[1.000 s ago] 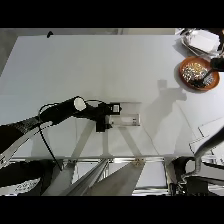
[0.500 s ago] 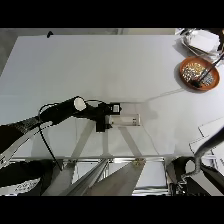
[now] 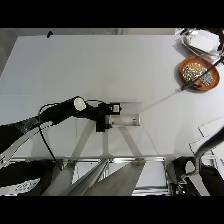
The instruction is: Fold the box and place the chain.
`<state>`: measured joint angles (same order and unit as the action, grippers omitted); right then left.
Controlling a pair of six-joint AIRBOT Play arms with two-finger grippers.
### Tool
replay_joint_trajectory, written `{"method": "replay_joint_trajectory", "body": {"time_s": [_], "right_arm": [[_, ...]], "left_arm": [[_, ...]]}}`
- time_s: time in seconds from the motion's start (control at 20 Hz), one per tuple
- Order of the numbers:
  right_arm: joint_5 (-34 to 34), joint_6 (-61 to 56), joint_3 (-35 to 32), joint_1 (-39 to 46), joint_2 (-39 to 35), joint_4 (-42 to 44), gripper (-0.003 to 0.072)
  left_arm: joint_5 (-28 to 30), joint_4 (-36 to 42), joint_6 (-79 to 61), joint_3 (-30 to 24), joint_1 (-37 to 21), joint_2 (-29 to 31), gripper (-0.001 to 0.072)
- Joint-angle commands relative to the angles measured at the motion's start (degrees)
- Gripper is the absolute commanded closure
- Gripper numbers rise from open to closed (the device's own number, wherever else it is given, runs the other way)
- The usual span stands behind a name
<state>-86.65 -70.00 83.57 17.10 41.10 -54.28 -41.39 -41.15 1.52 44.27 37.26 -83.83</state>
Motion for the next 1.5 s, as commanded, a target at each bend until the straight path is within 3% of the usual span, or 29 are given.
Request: {"method": "replay_joint_trajectory", "body": {"time_s": [0.0, 0.25, 0.65, 0.75, 1.05, 1.2, 1.45], "right_arm": [[-3.7, 0.0, 0.0, -7.7, -3.4, 1.9, 0.0666], [-4.6, -0.5, 0.0, -14.0, -3.9, 2.1, 0.0666], [-4.0, -0.2, -1.4, -14.2, -3.9, 8.1, 0.0667], [-2.6, 1.2, -5.4, -14.2, -3.9, 8.3, 0.0667], [1.4, 9.7, -25.5, -14.2, -2.7, 15.1, 0.0666], [9.5, 12.6, -33.3, -14.8, -2.3, 15.4, 0.0666], [20.0, 16.5, -43.4, -28.9, 5.1, 14.5, 0.0666]], "left_arm": [[0.0, 0.0, 0.0, 0.0, 0.0, 0.0, 0.0498], [0.0, 0.0, 0.0, 0.0, 0.0, 0.0, 0.0498], [0.0, 0.0, 0.0, 0.0, 0.0, 0.0, 0.0498], [0.0, 0.0, 0.0, 0.0, 0.0, 0.0, 0.0498], [0.0, 0.0, 0.0, 0.0, 0.0, 0.0, 0.0498], [0.0, 0.0, 0.0, 0.0, 0.0, 0.0, 0.0498], [0.0, 0.0, 0.0, 0.0, 0.0, 0.0, 0.0498]]}}
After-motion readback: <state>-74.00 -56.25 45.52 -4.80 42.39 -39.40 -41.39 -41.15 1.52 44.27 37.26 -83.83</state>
